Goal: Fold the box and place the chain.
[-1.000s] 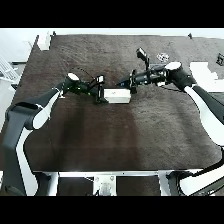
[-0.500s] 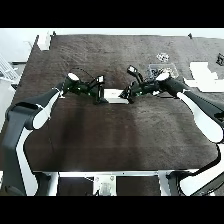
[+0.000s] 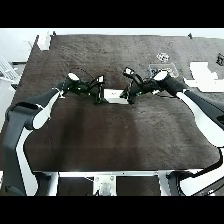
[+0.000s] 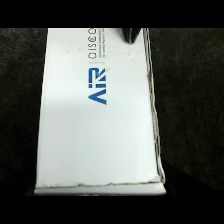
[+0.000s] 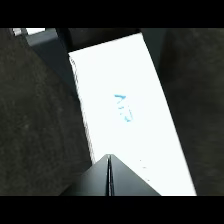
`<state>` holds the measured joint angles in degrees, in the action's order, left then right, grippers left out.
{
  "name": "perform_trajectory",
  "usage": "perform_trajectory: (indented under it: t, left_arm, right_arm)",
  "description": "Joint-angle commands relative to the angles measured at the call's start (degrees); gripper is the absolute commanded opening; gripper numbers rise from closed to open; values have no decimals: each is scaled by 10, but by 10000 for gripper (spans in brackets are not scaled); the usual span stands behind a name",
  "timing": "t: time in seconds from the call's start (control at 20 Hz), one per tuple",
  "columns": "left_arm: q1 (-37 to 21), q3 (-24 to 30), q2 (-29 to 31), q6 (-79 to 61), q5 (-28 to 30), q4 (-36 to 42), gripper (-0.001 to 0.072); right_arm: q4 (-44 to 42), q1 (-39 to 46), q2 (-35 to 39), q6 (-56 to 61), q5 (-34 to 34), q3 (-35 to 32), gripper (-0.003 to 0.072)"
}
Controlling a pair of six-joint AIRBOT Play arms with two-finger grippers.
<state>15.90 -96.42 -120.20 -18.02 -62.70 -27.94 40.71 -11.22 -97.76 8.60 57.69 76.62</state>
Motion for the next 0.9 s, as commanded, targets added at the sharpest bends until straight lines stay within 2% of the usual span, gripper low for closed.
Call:
perform_trajectory:
  t: [0.0, 0.25, 0.35, 0.5, 0.7, 0.85]
  left_arm:
    - [0, 0, 0, 0, 3, -1, 479]
    - [0, 0, 0, 0, 3, -1, 479]
    - [0, 0, 0, 0, 3, -1, 479]
    - [0, 0, 0, 0, 3, -1, 479]
    - [0, 0, 0, 0, 1, -1, 479]
    - [0, 0, 0, 0, 1, 1, 479]
  right_arm:
    - [-27, 0, 35, 2, -2, 3, 6]
    - [-27, 0, 63, 79, 26, 2, 5]
    - [-27, -2, 104, 95, 31, -24, 5]
    - [-26, 0, 210, 133, 4, -108, 4]
    - [-24, 10, 384, 153, -71, -266, 6]
    - [-25, 41, 478, 170, -72, -370, 7]
